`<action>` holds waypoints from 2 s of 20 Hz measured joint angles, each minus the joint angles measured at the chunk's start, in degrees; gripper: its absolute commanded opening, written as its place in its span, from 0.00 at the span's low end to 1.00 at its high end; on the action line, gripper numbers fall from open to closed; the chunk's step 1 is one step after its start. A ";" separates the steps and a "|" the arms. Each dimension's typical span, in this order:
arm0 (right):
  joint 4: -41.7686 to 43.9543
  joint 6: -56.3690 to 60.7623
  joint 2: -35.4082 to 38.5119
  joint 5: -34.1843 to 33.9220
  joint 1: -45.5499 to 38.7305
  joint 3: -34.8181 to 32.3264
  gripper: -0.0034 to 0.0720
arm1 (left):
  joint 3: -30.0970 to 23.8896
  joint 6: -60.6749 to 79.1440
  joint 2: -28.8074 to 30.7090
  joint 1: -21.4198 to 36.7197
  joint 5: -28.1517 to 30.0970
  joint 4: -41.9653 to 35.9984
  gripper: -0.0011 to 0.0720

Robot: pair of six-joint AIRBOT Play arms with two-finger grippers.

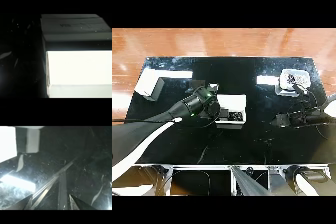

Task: Fold the box and place the chain.

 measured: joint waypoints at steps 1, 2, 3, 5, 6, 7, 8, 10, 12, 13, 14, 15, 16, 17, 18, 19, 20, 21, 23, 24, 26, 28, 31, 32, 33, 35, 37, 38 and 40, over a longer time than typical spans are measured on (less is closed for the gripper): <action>0.26 -0.02 0.22 -0.07 -0.15 -0.39 0.77 | 0.13 0.00 -0.04 0.00 0.59 0.28 0.04; 0.37 -0.04 0.33 -0.04 -0.26 -0.63 0.77 | 0.26 0.00 -0.20 0.00 1.01 0.55 0.04; 0.50 -0.07 0.42 -0.04 -0.35 -0.83 0.77 | 0.33 0.00 -0.26 0.00 1.20 0.59 0.04; 0.74 -0.17 0.57 -0.02 -0.46 -1.07 0.77 | 0.42 0.04 -0.44 0.00 2.62 0.59 0.04; 0.74 -0.20 0.57 -0.07 -0.48 -1.14 0.77 | 0.46 0.00 -0.46 0.00 2.71 0.61 0.04; 0.85 -0.20 0.59 -0.09 -0.52 -1.18 0.77 | 0.48 0.02 -0.48 0.00 2.97 0.66 0.05; 0.87 -0.20 0.61 -0.02 -0.52 -1.22 0.77 | 0.48 0.00 -0.48 0.00 3.56 0.72 0.08; 0.94 -0.20 0.63 -0.09 -0.52 -1.29 0.77 | 0.50 0.02 -0.50 0.00 3.58 0.70 0.37; 0.98 -0.20 0.61 -0.09 -0.52 -1.29 0.77 | 0.50 -0.11 -0.50 0.00 3.74 0.37 0.44; 0.96 -0.22 0.61 -0.09 -0.52 -1.29 0.77 | 0.50 -0.09 -0.50 0.00 3.76 0.09 0.46; 0.96 -0.22 0.63 -0.07 -0.55 -1.29 0.77 | 0.50 -0.04 -0.50 0.00 3.76 -0.07 0.63; 0.98 -0.22 0.63 -0.07 -0.55 -1.29 0.77 | 0.52 0.00 -0.50 0.00 3.78 -0.17 0.83; 0.98 -0.22 0.63 -0.07 -0.55 -1.29 0.77 | 0.59 -0.02 -0.50 0.00 3.85 -0.37 0.87; 0.98 -0.26 0.63 -0.02 -0.55 -1.29 0.77 | 0.81 -0.04 -0.50 0.02 4.07 -0.55 0.87; 0.98 -0.39 0.61 0.00 -0.55 -1.29 0.77 | 1.33 0.09 -0.48 0.13 5.09 -0.57 0.87; 0.98 -0.44 0.63 0.02 -0.55 -1.29 0.77 | 2.05 0.37 -0.35 0.35 6.51 -0.61 0.87; 0.96 -0.55 0.61 0.13 -0.55 -1.29 0.78 | 3.04 1.16 0.04 0.66 7.96 -0.35 0.86; 0.96 -0.68 0.61 0.22 -0.55 -1.29 0.85 | 4.02 2.01 0.66 1.01 9.29 0.37 0.86; 0.94 -1.86 0.61 0.24 -0.57 -1.29 1.00 | 5.60 4.70 3.21 1.92 12.68 1.66 0.86; 0.94 -2.69 0.61 0.24 -0.57 -1.29 1.00 | 5.92 6.43 4.94 2.34 14.01 2.05 0.86; 0.81 -3.69 0.57 -0.13 -0.57 -0.63 1.00 | 5.20 10.56 9.42 3.58 16.76 3.48 0.86; 0.70 -3.58 -0.39 -0.70 -0.55 2.21 1.00 | 1.44 13.16 14.91 6.10 19.26 5.27 0.86; 0.04 -2.91 -6.29 -0.87 0.48 11.96 1.00 | -9.03 16.48 25.35 12.72 18.34 1.62 0.86; -0.15 -2.80 -9.64 -0.81 1.31 16.39 1.00 | -12.61 18.05 28.59 14.88 16.81 -1.29 0.86; -0.46 -2.80 -14.19 -0.83 2.56 22.01 1.00 | -16.39 19.93 31.87 16.83 15.65 -5.29 0.86; -1.70 -3.04 -24.76 -0.61 5.62 34.75 1.00 | -22.05 23.26 36.48 19.28 13.70 -10.58 0.86; -3.67 -3.72 -36.92 1.09 9.11 48.57 1.00 | -25.40 26.01 38.95 20.50 12.33 -13.53 0.86; -4.33 -4.52 -42.42 2.84 10.75 54.55 1.00 | -26.40 27.08 39.63 20.85 11.72 -14.47 0.86; -4.59 -7.91 -51.34 6.10 13.90 63.23 1.00 | -27.65 28.85 40.57 21.33 9.57 -15.65 0.86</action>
